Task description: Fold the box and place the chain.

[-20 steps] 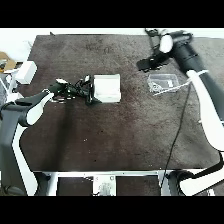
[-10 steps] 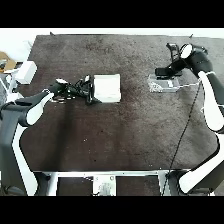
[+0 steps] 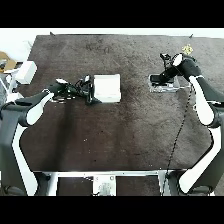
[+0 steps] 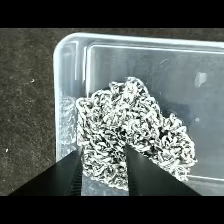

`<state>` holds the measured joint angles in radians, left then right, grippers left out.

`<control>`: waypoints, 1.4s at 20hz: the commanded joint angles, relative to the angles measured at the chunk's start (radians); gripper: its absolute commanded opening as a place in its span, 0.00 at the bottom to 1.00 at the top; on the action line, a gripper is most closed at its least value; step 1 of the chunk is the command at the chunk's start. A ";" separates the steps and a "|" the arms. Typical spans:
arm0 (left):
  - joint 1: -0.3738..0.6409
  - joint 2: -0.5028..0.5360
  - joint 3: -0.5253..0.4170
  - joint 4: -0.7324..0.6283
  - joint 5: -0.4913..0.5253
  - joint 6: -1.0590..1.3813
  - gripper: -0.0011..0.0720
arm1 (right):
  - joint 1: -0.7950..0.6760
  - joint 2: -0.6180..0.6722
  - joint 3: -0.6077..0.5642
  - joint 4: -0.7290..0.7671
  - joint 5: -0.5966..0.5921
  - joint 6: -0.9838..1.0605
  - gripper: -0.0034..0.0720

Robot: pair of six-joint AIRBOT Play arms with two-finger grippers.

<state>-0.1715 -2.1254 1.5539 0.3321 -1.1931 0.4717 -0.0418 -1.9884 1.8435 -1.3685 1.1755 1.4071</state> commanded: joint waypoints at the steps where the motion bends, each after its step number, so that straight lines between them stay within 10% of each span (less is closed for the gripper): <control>1: 0.000 0.001 0.000 0.000 0.000 0.000 0.39 | 0.002 -0.008 0.000 0.004 -0.001 -0.002 0.43; 3: 0.000 0.001 0.000 0.000 0.000 0.000 0.39 | 0.002 -0.008 0.000 0.004 -0.002 -0.002 0.28; 11: 0.000 0.001 0.000 0.000 0.000 0.000 0.39 | 0.008 -0.008 0.000 0.003 0.006 -0.002 0.28; 18: 0.000 0.001 0.000 0.000 0.000 0.000 0.39 | 0.008 0.011 0.000 0.001 0.006 -0.001 0.05; 28: 0.000 0.001 0.000 0.000 0.000 0.000 0.39 | 0.008 0.210 0.000 -0.036 0.033 -0.027 0.05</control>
<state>-0.1715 -2.1254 1.5539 0.3321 -1.1931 0.4717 -0.0341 -1.8355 1.8431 -1.3800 1.1954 1.3872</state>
